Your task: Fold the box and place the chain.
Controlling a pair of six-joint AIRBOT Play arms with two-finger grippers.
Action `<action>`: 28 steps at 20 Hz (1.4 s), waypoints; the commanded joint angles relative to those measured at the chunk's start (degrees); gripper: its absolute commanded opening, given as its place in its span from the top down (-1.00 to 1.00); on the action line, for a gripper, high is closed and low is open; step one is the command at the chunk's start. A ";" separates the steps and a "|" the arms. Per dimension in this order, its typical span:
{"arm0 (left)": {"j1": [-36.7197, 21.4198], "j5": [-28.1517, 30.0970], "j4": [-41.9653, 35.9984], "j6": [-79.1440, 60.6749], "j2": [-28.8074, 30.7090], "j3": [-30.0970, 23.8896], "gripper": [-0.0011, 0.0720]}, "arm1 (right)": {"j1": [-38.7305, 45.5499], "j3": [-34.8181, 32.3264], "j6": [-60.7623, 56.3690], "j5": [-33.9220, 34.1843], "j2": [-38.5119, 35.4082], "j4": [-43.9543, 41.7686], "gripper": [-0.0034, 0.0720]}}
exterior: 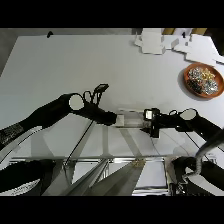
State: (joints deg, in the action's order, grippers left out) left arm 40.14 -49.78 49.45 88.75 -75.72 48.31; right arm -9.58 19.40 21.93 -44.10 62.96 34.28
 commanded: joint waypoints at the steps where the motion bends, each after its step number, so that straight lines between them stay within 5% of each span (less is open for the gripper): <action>1: 0.57 1.20 -0.33 0.00 0.04 0.04 0.36 | -0.04 -0.02 0.00 -0.02 0.02 0.00 0.02; 3: 0.94 2.16 -0.61 0.02 0.04 0.04 0.18 | -0.04 -0.02 0.00 -0.02 0.02 0.00 0.02; 15: 5.73 3.82 11.15 13.60 -0.63 2.75 0.18 | -0.04 -0.02 0.00 -0.02 0.02 0.00 0.02; 28: 12.00 -7.63 24.70 31.65 -8.22 14.53 0.18 | -0.04 -0.02 0.02 -0.02 0.02 0.00 0.02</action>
State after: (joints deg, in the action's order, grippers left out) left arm 50.98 -54.13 70.19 115.26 -82.37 60.27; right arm -9.58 19.40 21.96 -44.10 62.96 34.30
